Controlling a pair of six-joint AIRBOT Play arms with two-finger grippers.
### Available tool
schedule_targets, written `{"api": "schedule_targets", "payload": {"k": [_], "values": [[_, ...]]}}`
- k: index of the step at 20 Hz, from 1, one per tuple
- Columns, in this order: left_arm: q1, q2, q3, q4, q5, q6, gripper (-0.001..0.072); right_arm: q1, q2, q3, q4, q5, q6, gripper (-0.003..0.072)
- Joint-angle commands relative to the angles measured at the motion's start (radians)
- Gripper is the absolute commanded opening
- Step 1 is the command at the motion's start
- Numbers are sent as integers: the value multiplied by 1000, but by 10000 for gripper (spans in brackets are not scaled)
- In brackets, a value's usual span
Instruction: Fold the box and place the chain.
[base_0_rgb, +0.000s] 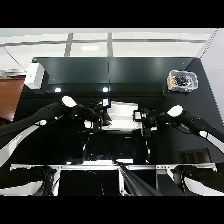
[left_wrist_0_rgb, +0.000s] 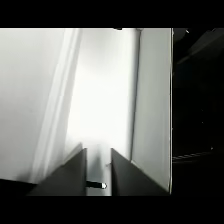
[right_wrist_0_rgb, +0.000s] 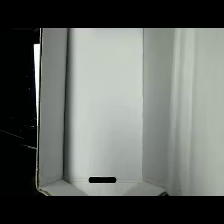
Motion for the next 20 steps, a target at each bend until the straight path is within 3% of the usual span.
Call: {"api": "schedule_targets", "payload": {"k": [1,2,4,5,7,8,9,10,11,12,13,14,18,20], "values": [[-3,-8,1,-17,7,1,133,1,0,0,1,0,0,236],[-3,-8,1,-17,7,1,156,1,0,0,0,0,0,236],[-3,-8,1,-18,7,1,445,1,0,0,0,0,0,236],[-2,-8,1,-14,4,0,435,1,0,0,0,0,0,236],[-3,-8,1,-8,4,-4,175,1,0,0,0,0,0,236],[-3,-8,0,-8,4,-17,197,1,0,0,0,0,0,236],[-3,-8,0,-8,4,-31,390,1,0,0,0,0,0,237],[0,-6,1,-3,1,-44,451,1,0,0,0,0,0,236],[5,2,7,33,-10,-77,214,1,0,0,1,0,0,237],[9,16,16,95,-13,-142,154,1,0,0,0,0,0,236],[16,43,24,151,-4,-276,153,1,0,0,0,1,0,237],[33,80,29,212,-6,-428,16,1,0,0,0,1,0,236],[160,240,28,486,-154,-723,23,1,0,0,0,0,0,236],[257,270,22,565,-232,-972,24,1,0,0,0,0,0,236]]}}
